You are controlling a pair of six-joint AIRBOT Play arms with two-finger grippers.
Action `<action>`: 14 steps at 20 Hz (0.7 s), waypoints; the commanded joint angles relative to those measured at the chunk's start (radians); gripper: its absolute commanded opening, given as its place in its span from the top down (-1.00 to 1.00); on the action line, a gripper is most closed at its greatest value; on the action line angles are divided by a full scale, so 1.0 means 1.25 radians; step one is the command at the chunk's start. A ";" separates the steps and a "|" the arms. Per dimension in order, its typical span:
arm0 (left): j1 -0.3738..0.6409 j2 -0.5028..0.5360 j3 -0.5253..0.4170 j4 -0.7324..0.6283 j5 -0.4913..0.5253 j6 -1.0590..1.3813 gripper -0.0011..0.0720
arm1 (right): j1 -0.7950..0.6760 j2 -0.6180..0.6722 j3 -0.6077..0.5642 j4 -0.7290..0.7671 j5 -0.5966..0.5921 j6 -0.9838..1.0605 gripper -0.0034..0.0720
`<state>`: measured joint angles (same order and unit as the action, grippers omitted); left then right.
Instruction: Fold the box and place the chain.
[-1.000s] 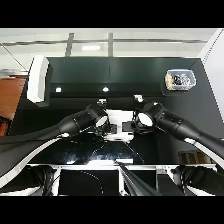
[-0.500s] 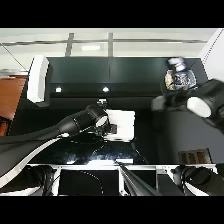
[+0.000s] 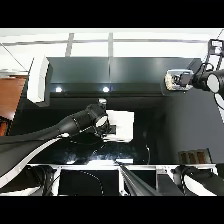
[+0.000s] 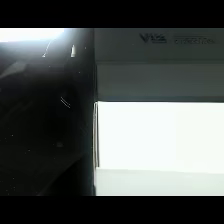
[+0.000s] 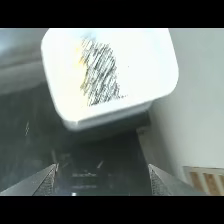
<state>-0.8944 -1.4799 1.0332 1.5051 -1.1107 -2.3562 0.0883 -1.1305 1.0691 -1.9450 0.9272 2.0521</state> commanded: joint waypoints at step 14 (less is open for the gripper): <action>0.000 0.000 0.001 0.001 -0.011 -0.001 0.89 | -0.167 -0.538 0.515 0.231 0.159 -0.012 -0.97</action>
<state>-0.8944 -1.4799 1.0332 1.5047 -1.1206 -2.3577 -0.1047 -1.7363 1.6497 -1.7027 1.0805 2.0338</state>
